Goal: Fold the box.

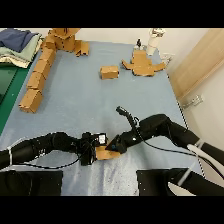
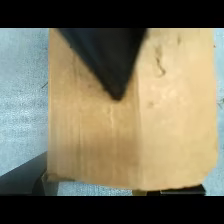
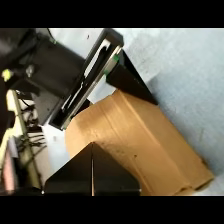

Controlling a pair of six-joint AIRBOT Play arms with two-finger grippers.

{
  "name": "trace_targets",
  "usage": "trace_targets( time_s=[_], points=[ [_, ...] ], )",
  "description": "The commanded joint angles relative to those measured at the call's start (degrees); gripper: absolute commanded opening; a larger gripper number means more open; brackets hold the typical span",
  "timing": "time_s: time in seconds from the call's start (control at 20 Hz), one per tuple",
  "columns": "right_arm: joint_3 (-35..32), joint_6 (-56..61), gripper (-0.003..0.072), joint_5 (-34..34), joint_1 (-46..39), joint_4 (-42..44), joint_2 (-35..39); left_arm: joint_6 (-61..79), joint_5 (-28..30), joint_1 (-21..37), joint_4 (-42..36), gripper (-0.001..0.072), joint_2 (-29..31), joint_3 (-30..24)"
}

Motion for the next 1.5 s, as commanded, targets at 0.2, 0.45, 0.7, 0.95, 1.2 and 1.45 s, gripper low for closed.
trace_targets(
  time_s=[0.2,0.45,0.7,0.95,1.2,1.45],
  points=[
    [-3.1,-2.0,0.0004,20.0,14.0,-21.7,12.5,0.0,0.1,0.0,0.0,0.0414,0.0,0.0],
    [-3.1,-1.1,0.0004,30.1,26.7,-39.5,14.7,0.0,0.0,0.0,0.0,0.0415,0.0,0.0],
    [-3.3,-0.7,0.0263,31.1,33.0,-50.3,18.4,0.0,0.0,0.0,0.0,0.0414,0.0,0.0],
    [-3.3,-6.0,0.0513,29.1,34.6,-52.7,17.8,0.0,-0.1,0.0,0.0,0.0414,0.0,0.0],
    [-3.3,-8.4,0.0526,30.5,34.6,-58.8,13.8,0.0,0.1,0.0,0.0,0.0415,0.0,0.0],
    [-3.3,-8.4,0.0511,30.4,34.6,-58.8,13.6,0.0,0.0,0.0,0.0,0.0414,0.0,0.0]
  ],
)
